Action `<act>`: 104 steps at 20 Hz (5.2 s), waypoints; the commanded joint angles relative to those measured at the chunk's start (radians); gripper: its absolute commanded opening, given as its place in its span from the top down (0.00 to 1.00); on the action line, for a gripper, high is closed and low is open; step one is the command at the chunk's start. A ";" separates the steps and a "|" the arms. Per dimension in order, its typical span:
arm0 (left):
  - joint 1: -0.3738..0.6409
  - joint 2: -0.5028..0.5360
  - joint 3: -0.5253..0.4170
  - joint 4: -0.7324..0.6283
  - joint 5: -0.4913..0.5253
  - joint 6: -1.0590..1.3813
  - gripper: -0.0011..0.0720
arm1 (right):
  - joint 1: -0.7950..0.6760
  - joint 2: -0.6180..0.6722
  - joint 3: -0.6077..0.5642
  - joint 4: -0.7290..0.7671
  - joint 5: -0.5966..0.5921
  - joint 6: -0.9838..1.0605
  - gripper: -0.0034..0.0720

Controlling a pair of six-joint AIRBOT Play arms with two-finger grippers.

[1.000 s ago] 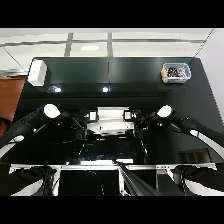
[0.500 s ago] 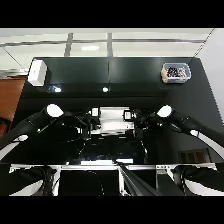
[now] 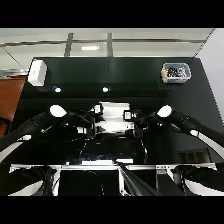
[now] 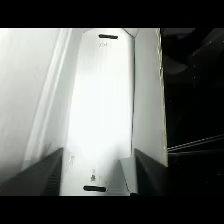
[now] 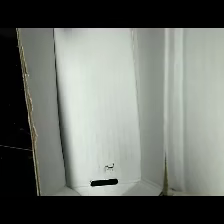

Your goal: Fold the box and place the chain.

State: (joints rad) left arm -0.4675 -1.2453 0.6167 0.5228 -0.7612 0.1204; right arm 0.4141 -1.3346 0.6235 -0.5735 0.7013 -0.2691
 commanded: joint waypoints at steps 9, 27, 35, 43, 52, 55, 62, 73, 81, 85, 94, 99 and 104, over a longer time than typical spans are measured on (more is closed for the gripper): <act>0.088 0.194 0.037 0.378 -0.025 -0.500 0.95 | 0.000 0.000 0.000 0.000 0.001 0.000 0.66; 0.536 -0.104 -0.095 0.156 -0.395 -1.294 0.95 | 0.000 0.000 0.000 0.000 0.001 0.000 0.66; 0.387 -0.104 -0.083 -0.074 -0.351 -1.037 0.95 | 0.000 0.000 0.000 0.000 0.001 0.000 0.66; 0.412 -0.104 -0.048 0.100 -0.328 -1.097 0.96 | 0.000 0.000 0.000 0.000 0.001 0.000 0.66; 0.435 -0.114 -0.042 0.148 -0.271 -1.122 0.96 | 0.000 0.000 0.000 0.000 0.001 0.000 0.66; 0.372 -0.154 -0.042 0.140 -0.264 -1.122 0.96 | 0.000 0.000 0.000 0.000 0.001 0.000 0.66; 0.369 -0.164 -0.039 -0.059 -0.326 -0.954 0.96 | 0.000 0.000 0.000 0.000 0.001 0.000 0.66; 0.335 -0.163 0.068 -0.093 -0.443 -1.049 0.19 | 0.000 0.000 0.000 0.000 0.001 0.000 0.66; 0.185 -0.163 0.229 0.107 -0.438 -1.349 0.32 | 0.000 0.000 0.000 0.000 0.001 0.000 0.66; 0.112 -0.163 0.287 0.237 -0.406 -1.548 0.32 | 0.000 0.000 0.000 0.000 0.001 0.000 0.66; -0.019 -0.163 0.394 0.513 -0.391 -1.841 0.50 | 0.000 0.000 0.000 0.000 0.001 0.000 0.66; -0.116 -0.163 0.405 0.627 -0.360 -1.971 0.50 | 0.000 0.000 0.000 0.000 0.001 0.000 0.66; -0.165 -0.163 0.406 0.632 -0.315 -2.037 0.51 | 0.000 0.000 0.000 0.000 0.001 0.000 0.66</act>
State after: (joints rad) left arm -0.6018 -1.4082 1.0203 1.1374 -1.1072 -1.8591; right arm 0.4141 -1.3346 0.6235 -0.5735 0.7021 -0.2691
